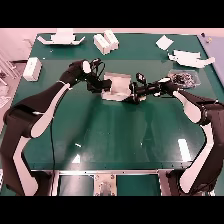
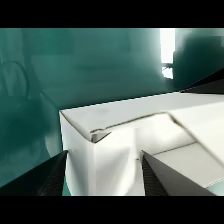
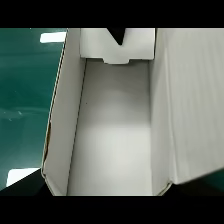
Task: Fold the box and place the chain.
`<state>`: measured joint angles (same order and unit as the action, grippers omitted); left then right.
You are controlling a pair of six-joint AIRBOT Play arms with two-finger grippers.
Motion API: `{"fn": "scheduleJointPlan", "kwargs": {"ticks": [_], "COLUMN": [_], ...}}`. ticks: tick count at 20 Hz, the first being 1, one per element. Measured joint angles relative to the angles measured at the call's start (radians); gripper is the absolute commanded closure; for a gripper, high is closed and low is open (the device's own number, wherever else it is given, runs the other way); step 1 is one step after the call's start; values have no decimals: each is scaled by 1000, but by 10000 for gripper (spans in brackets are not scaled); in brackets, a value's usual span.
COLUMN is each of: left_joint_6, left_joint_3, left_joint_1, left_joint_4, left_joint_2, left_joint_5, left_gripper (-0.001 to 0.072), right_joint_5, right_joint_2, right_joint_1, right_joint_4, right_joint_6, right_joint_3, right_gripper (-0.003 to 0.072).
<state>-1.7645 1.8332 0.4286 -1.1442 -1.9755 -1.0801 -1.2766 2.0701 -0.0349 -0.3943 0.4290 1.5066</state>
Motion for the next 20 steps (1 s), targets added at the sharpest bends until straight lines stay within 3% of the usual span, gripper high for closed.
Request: {"fn": "scheduleJointPlan", "kwargs": {"ticks": [20], "left_joint_6": [-33], "left_joint_3": [119], "left_joint_1": [4], "left_joint_4": [-65], "left_joint_2": [-41], "left_joint_5": [-121], "left_gripper": [172], "right_joint_5": [1], "right_joint_2": [0], "right_joint_1": [1], "right_joint_4": [2], "right_joint_6": [0], "right_joint_3": [0], "right_gripper": [130]}}
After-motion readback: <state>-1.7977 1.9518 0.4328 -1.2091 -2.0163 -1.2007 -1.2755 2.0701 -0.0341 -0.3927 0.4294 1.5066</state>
